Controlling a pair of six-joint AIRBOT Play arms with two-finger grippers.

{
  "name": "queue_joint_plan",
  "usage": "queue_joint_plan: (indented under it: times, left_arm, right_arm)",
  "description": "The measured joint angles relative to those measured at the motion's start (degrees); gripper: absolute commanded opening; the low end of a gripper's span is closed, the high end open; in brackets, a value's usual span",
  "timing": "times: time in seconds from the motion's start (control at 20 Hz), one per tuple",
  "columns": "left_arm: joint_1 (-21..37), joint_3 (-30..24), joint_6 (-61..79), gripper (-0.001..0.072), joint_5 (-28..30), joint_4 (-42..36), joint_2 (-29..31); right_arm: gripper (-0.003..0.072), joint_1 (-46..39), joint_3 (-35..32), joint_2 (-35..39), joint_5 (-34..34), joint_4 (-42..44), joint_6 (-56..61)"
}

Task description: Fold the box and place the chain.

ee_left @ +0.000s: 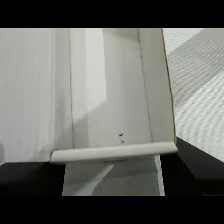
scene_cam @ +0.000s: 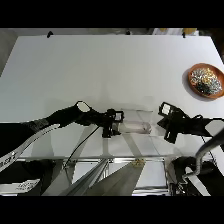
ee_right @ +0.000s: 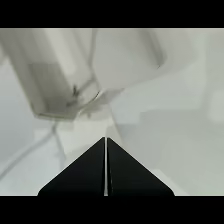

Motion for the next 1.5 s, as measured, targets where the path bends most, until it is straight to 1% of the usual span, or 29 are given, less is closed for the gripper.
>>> queue_joint_plan:
  times: [0.05, 0.1, 0.15, 0.2, 0.25, 0.3, 0.45, 0.85, 0.95, 1.25, 1.3, 1.4, 1.45, 1.5]
  left_arm:
    - [0.0, 0.0, 0.0, 0.0314, 0.0, 0.0, 0.0]
    - [0.0, 0.0, 0.0, 0.0314, 0.0, 0.0, 0.0]
    - [0.0, 0.0, 0.0, 0.0314, 0.0, 0.0, 0.0]
    - [0.0, 0.0, 0.0, 0.0314, 0.0, 0.0, 0.0]
    - [0.0, 0.0, 0.0, 0.0314, 0.0, 0.0, 0.0]
    - [0.0, 0.0, 0.0, 0.0314, 0.0, 0.0, 0.0]
    - [0.0, 0.0, 0.0, 0.0314, 0.0, 0.0, 0.0]
    - [0.0, 0.0, 0.0, 0.0314, 0.0, 0.0, 0.0]
    - [0.0, 0.0, 0.0, 0.0314, 0.0, 0.0, 0.0]
    - [0.0, 0.0, 0.0, 0.0314, 0.0, 0.0, 0.0]
    - [0.0, 0.0, 0.0, 0.0314, 0.0, 0.0, 0.0]
    - [0.0, 0.0, 0.0, 0.0314, 0.0, 0.0, 0.0]
    - [0.0, 0.0, 0.0, 0.0314, 0.0, 0.0, 0.0]
    - [0.0, 0.0, 0.0, 0.0314, 0.0, 0.0, 0.0]
  right_arm:
    - [0.0078, 0.0, -0.6, 0.2, 1.3, -0.8, -2.5]
    - [0.0217, 0.1, -1.3, 0.2, 1.4, -0.8, -4.8]
    - [0.0241, 0.2, -2.2, 0.1, 0.8, -0.4, -7.0]
    - [0.0236, 0.2, -3.1, -0.2, -0.3, -0.1, -8.7]
    - [0.0199, 0.3, -3.8, -0.5, -1.6, 0.1, -10.1]
    - [0.0178, 0.3, -4.4, -1.0, -2.6, 0.3, -11.5]
    - [0.0176, 0.3, -5.3, -2.8, -5.3, 2.3, -16.5]
    - [0.0173, 0.4, -5.9, -9.0, -8.1, 11.5, -27.0]
    - [0.0155, 0.3, -5.9, -9.8, -8.4, 14.1, -28.9]
    - [0.0164, 0.3, -5.9, -12.8, -8.7, 20.0, -31.8]
    - [0.0217, 0.3, -5.9, -13.5, -8.8, 21.1, -32.3]
    - [0.0390, 0.3, -5.9, -15.1, -8.9, 23.7, -33.5]
    - [0.0462, 0.3, -5.9, -15.7, -8.9, 24.6, -33.9]
    - [0.0474, 0.3, -5.9, -16.2, -9.1, 25.4, -34.2]
